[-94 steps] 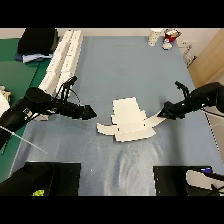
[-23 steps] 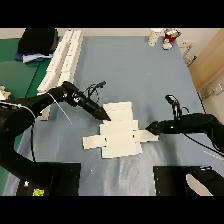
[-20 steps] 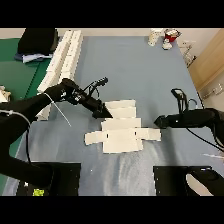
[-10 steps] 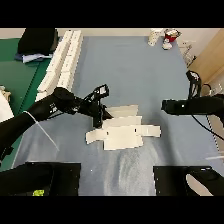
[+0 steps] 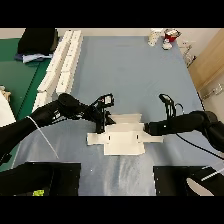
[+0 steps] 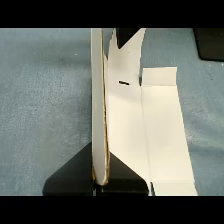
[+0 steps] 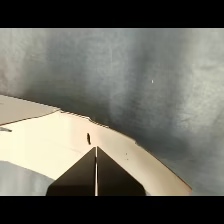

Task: Fold the box.

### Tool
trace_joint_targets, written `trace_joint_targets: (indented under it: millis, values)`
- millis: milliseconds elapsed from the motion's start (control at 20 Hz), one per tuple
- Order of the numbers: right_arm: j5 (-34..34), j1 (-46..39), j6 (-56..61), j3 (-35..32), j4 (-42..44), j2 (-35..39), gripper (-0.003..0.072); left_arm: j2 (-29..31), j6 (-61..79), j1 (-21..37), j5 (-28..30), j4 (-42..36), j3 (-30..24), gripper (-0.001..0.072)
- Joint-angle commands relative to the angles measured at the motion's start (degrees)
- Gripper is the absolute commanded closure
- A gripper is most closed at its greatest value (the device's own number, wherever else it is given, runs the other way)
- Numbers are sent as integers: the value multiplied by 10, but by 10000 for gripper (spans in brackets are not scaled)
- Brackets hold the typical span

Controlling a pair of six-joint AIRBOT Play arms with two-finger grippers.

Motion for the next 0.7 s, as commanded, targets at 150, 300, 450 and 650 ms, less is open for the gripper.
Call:
trace_joint_targets:
  millis: [150, 300, 450, 650]
  values:
    - [26, 18, 69, -46, -61, 0, 686, -3, 3, -6, 21, -9, -2, 700]
    - [29, 18, 72, -45, -69, 0, 687, -3, 3, -6, 15, -10, -2, 700]
    - [28, 17, 83, -45, -77, 0, 687, -3, 20, -6, 15, -25, -2, 701]
    - [28, 17, 87, -45, -79, 0, 687, -3, 28, -6, 16, -32, -11, 702]
